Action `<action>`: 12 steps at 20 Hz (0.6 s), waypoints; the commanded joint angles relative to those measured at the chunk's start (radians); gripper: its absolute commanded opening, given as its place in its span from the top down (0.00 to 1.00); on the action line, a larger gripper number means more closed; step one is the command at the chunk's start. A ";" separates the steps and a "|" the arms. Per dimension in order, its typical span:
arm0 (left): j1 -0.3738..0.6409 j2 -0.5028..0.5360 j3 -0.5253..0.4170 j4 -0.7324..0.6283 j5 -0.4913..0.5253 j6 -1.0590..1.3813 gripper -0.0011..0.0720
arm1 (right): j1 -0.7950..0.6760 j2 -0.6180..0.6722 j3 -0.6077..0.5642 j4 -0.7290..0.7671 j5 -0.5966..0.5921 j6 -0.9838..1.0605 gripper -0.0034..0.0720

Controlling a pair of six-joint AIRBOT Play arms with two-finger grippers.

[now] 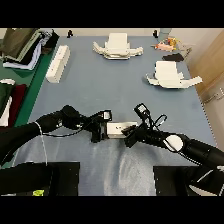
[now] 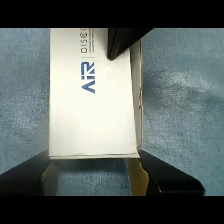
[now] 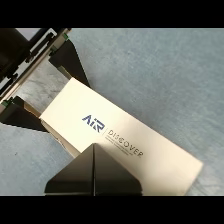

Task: Fold the box.

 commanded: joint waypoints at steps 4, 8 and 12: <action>0.000 0.000 0.001 0.000 0.000 -0.002 0.35 | 0.000 -0.023 -0.001 -0.007 0.036 0.000 0.95; 0.000 0.000 0.001 0.000 0.000 -0.002 0.35 | -0.001 0.003 0.029 -0.019 0.033 -0.001 0.95; 0.000 0.000 0.001 0.000 0.000 -0.002 0.35 | -0.003 0.085 0.086 -0.111 0.033 0.000 0.95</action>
